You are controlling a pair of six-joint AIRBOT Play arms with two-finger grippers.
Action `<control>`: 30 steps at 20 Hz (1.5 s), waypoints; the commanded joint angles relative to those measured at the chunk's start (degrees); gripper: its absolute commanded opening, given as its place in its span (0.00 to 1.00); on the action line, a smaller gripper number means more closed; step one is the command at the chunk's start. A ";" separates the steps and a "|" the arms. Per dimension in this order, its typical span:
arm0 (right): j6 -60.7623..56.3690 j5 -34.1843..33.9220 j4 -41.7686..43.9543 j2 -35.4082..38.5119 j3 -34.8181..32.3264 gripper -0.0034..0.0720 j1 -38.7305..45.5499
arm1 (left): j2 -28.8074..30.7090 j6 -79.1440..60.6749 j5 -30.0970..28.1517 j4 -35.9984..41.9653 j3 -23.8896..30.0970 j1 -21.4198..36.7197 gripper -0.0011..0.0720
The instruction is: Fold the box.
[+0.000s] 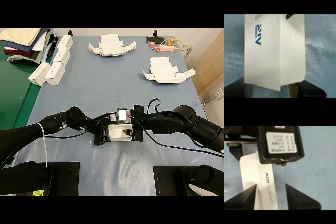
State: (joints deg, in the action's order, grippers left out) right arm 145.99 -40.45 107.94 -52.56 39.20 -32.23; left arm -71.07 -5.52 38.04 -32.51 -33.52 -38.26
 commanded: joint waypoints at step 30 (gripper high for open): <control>-0.07 -5.49 -0.98 -2.01 0.24 0.24 -0.04 | 0.00 -0.04 0.00 -0.02 0.00 0.02 0.73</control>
